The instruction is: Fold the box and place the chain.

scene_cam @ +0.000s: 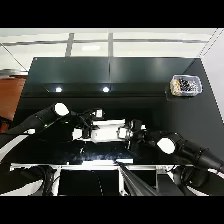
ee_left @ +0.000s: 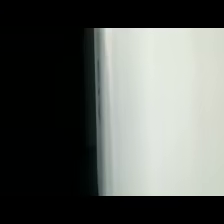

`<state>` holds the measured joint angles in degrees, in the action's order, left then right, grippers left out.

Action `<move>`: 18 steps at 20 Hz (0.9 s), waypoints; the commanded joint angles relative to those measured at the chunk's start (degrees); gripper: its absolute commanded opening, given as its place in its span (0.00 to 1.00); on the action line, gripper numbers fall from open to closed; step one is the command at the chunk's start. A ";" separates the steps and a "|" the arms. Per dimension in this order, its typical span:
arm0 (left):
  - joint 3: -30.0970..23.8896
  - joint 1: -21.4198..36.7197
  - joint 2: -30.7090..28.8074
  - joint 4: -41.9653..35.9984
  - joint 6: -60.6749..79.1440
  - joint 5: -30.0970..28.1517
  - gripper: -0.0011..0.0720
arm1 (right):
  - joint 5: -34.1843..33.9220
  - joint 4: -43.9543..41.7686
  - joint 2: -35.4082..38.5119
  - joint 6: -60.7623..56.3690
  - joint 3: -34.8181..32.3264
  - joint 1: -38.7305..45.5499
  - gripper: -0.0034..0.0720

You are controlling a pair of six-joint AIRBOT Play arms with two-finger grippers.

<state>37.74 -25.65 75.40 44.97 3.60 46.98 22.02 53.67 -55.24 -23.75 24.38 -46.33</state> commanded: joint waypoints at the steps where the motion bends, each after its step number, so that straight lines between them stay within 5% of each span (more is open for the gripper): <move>1: 0.02 0.02 0.02 0.00 0.04 -0.04 0.06 | -0.35 0.13 -0.02 0.02 0.94 1.46 0.97; 18: 0.02 0.00 0.13 -0.02 0.02 -0.02 0.06 | 10.84 -4.44 -0.57 3.61 3.67 9.14 0.97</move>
<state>37.74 -25.63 75.48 44.93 3.64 46.96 31.40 49.69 -55.48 -22.50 27.73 -38.50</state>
